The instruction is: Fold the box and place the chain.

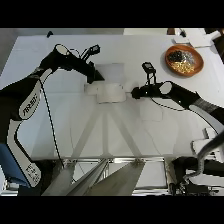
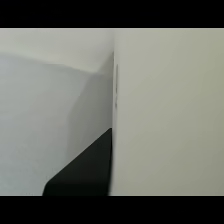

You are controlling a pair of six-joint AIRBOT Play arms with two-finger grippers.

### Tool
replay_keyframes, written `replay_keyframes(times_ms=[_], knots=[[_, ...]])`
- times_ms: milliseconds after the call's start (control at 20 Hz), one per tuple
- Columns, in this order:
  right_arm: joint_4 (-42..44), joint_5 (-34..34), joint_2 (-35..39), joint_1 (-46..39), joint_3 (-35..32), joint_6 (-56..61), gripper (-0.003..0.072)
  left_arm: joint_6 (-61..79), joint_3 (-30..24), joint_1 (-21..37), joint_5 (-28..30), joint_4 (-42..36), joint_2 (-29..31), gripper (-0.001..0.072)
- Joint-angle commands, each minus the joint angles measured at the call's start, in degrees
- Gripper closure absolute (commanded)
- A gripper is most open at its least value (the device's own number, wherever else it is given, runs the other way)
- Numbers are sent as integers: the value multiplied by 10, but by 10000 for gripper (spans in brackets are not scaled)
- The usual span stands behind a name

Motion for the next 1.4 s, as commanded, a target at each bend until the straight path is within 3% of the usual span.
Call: replay_keyframes(times_ms=[0,250,550,600,700,850,1150,1350], knots=[[0,-2,2,0,0,1,288,2,0,0,-1,-2,0,696],[-42,5,54,0,0,-1,289,2,0,0,-1,-2,0,696],[-212,63,165,0,0,0,314,2,0,0,-1,-2,0,696],[-239,68,184,0,0,0,410,2,0,0,-1,-2,0,696],[-289,73,216,0,0,0,674,2,0,0,-1,-2,0,696],[-343,70,247,-4,0,0,676,2,0,0,-1,-2,0,696],[-342,70,251,-121,0,126,676,2,0,-1,-1,-2,0,696],[-338,70,251,-149,0,133,676,-11,0,0,-7,-2,0,696]])
